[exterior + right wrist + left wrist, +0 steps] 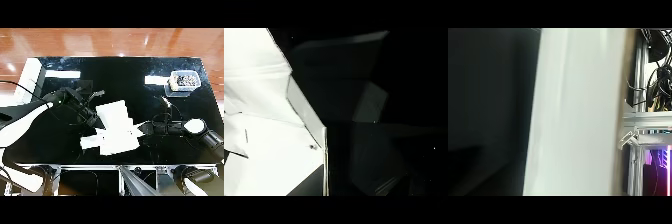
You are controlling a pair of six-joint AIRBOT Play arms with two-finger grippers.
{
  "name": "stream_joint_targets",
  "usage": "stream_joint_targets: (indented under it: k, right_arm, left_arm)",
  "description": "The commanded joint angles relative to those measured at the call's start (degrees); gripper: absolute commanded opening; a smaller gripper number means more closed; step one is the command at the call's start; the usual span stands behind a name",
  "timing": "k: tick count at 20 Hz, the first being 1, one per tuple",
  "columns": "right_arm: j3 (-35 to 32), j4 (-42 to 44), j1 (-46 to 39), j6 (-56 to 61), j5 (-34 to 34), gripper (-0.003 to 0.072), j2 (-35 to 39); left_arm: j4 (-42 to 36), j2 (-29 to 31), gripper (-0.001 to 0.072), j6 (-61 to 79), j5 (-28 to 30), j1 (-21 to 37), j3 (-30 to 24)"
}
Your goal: Fold the box and place the chain.
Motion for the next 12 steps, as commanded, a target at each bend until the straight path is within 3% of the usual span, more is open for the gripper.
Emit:
stream_joint_targets:
  k: [1, 4, 6, 8, 9, 10, 11, 12]
  right_arm:
    - [0.0, 0.11, 0.0, 0.0, -0.63, 0.0042, 0.04]
    - [0.0, 0.13, 0.02, 0.0, -0.9, 0.0042, 0.04]
    - [0.0, 0.11, 0.02, 0.0, -0.94, 0.0042, 0.04]
    - [0.0, 0.13, 0.0, 0.0, -0.96, 0.0042, 0.04]
    - [0.0, 0.15, 0.02, 0.0, -0.94, 0.0044, 0.04]
    - [0.0, 0.31, 0.02, 0.0, -0.94, 0.0165, 0.04]
    - [0.02, 0.33, 0.0, -0.02, -0.85, 0.0619, 0.04]
    - [0.35, -0.07, -0.04, -0.26, -0.46, 0.0716, 0.04]
  left_arm:
    - [0.07, -0.02, 0.0302, 0.04, 0.59, -0.59, 0.0]
    - [1.42, -0.02, 0.0282, 0.0, 0.57, -0.48, 0.0]
    - [2.29, -0.02, 0.0119, 0.0, 0.68, -0.5, 0.0]
    - [2.32, -0.02, 0.0023, 0.04, 1.53, -0.48, 0.04]
    - [2.23, -0.02, 0.0023, 0.04, 1.51, -0.48, 0.04]
    - [2.19, 0.0, 0.0022, 0.07, 1.51, -0.48, 0.13]
    - [2.19, 0.0, 0.0022, 0.07, 1.53, -0.48, 0.46]
    - [2.21, 0.0, 0.0022, 0.22, 1.66, -0.48, 1.2]
